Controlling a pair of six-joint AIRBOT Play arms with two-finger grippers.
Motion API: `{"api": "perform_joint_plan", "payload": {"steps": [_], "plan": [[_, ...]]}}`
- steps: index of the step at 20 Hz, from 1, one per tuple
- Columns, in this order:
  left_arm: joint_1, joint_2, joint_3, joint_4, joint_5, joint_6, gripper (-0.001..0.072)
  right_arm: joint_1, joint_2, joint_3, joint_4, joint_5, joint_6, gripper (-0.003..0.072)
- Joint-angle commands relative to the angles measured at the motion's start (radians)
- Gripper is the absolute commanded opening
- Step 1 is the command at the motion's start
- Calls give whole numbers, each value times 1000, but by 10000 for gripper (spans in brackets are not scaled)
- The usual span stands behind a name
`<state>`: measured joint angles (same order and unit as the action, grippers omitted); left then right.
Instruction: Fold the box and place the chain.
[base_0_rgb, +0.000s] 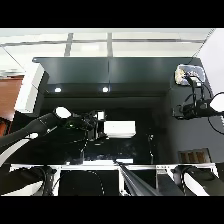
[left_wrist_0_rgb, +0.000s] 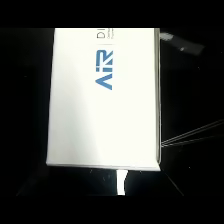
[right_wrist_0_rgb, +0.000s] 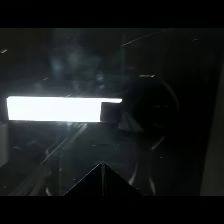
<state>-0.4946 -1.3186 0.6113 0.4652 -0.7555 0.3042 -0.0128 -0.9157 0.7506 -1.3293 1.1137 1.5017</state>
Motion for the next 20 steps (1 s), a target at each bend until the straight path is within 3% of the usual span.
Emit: {"api": "perform_joint_plan", "payload": {"steps": [1,4,7,12,15,20], "plan": [[0,49,11,57,-18,-13,710,-2,7,-2,-40,-11,46,13],[0,148,11,152,-34,-131,710,-2,7,-2,-33,-4,46,13],[-18,196,23,105,-71,-122,709,-2,7,-2,-31,-14,47,13],[-126,70,177,47,-37,-169,708,-2,7,-2,-23,-18,47,13],[-140,-31,266,47,-46,-393,707,-2,7,-4,-6,-13,47,13],[-140,-89,272,47,-42,-412,707,-2,7,-4,-4,-17,46,13]]}}
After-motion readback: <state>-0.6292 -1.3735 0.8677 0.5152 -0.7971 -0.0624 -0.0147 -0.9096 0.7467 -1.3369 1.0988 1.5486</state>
